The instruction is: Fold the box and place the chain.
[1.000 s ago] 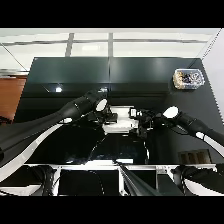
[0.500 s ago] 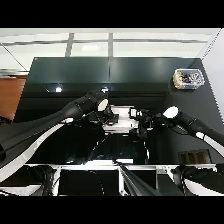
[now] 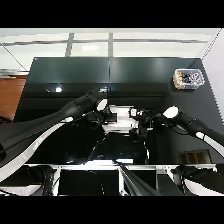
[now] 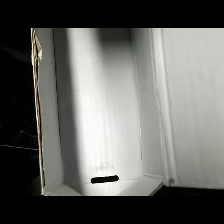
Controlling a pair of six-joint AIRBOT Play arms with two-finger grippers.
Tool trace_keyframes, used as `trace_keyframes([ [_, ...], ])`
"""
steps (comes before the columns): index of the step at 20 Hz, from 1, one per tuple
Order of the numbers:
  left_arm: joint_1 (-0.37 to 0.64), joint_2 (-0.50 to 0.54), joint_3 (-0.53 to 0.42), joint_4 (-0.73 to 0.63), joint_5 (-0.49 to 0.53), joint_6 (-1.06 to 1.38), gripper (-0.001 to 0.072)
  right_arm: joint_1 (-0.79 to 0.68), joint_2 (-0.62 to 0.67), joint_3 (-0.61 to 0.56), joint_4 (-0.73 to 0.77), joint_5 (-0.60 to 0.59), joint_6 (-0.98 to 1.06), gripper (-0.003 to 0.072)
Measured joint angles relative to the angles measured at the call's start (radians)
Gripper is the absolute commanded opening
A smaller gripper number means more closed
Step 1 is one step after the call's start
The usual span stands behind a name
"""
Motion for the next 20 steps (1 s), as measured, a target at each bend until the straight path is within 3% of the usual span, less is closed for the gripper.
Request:
trace_keyframes([
  [9,0.000,-0.001,0.000,0.000,-0.008,0.005,0.0027,-0.002,0.144,0.000,-0.193,0.027,0.200,0.0656],
  [10,0.000,-0.001,0.000,0.000,-0.009,0.004,0.0027,-0.002,0.156,0.000,-0.208,0.032,0.212,0.0565],
  [11,0.000,-0.002,0.000,0.001,-0.010,0.005,0.0027,-0.002,0.165,0.000,-0.217,0.036,0.222,0.0363],
  [13,0.000,-0.001,0.000,0.001,-0.013,0.004,0.0027,-0.002,0.174,0.000,-0.231,0.040,0.235,0.0231],
  [20,0.000,-0.002,0.000,0.000,-0.021,0.004,0.0027,0.015,0.155,0.000,-0.136,0.041,0.249,0.0229],
])
